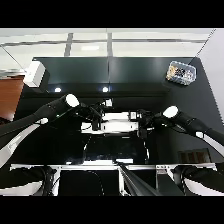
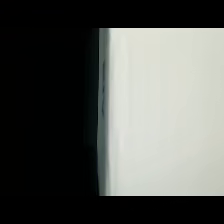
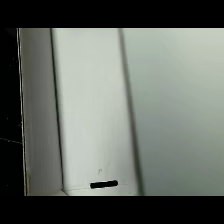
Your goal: Fold the box and place the chain.
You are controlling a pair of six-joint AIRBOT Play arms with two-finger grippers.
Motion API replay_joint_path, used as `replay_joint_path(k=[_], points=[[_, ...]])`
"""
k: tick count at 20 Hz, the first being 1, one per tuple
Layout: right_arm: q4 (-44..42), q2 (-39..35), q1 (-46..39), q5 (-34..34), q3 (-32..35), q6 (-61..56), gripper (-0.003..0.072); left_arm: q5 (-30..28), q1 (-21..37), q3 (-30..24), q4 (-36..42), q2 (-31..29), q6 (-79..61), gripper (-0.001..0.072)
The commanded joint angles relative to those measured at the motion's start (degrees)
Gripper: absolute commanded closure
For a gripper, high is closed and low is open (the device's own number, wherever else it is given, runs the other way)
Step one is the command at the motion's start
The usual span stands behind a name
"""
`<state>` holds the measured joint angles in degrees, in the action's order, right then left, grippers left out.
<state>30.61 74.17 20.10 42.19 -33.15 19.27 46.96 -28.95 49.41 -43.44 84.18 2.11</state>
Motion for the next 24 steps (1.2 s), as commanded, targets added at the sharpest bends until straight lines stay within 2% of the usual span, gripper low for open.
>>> replay_joint_path(k=[1,2,3,5,6,7,9,10,11,15,17,18,20,21,22,23,24], points=[[0.1,0.0,0.0,0.1,-0.1,0.0,0.0048,0.0,0.0,0.0,0.0,0.0,0.0,0.0684],[0.1,0.0,0.0,0.1,-0.1,0.0,0.018,0.0,0.0,0.0,0.0,0.0,0.0,0.0684],[0.1,0.0,0.0,0.1,-0.1,0.0,0.0209,0.0,0.0,0.0,0.0,0.0,0.0,0.0684],[0.0,0.0,0.0,0.1,-0.1,0.0,0.0208,0.0,0.0,0.0,0.0,-0.1,0.0,0.0659],[0.0,0.0,0.0,0.0,-0.1,0.0,0.0208,0.3,0.0,0.2,-0.1,-0.4,0.0,0.0492],[0.0,0.0,0.0,0.0,-0.1,0.0,0.0209,1.0,0.2,0.7,-0.8,-0.9,0.2,0.0269],[0.0,0.0,0.0,0.0,-0.1,0.0,0.0209,2.2,0.6,2.0,-3.3,-2.8,5.2,0.0041],[0.0,0.0,0.0,0.0,-0.1,0.0,0.0209,3.1,1.2,2.5,-5.7,-4.4,8.0,0.0001],[0.0,0.0,0.0,0.0,-0.1,0.0,0.0209,4.3,1.7,2.8,-8.3,-6.1,10.5,0.0001],[0.0,0.0,0.0,0.0,-0.1,0.0,0.0209,12.5,5.2,3.1,-19.7,-13.7,25.9,0.0003],[0.0,0.0,0.0,0.0,-0.1,0.0,0.0209,20.9,7.3,3.1,-21.0,-15.9,34.7,0.0037],[0.0,0.0,0.0,0.0,-0.1,0.0,0.0209,25.8,8.0,3.1,-19.7,-15.9,41.1,0.017],[0.0,0.0,0.0,0.1,-0.1,0.0,0.0209,34.4,8.5,1.4,-12.8,-15.1,49.0,0.0679],[0.0,0.0,0.0,0.0,-0.1,0.0,0.021,35.8,8.1,-0.6,-6.3,-14.7,48.6,0.0686],[-0.1,0.0,0.0,0.0,-0.1,0.0,0.021,33.6,7.1,-3.7,1.4,-14.6,46.6,0.0686],[-0.1,0.0,0.0,0.0,-0.1,0.0,0.0212,29.6,5.5,-6.7,7.8,-14.6,43.5,0.0686],[-0.1,0.0,0.0,0.0,-0.1,0.0,0.0284,24.3,3.6,-9.2,13.0,-14.6,40.5,0.0686]])
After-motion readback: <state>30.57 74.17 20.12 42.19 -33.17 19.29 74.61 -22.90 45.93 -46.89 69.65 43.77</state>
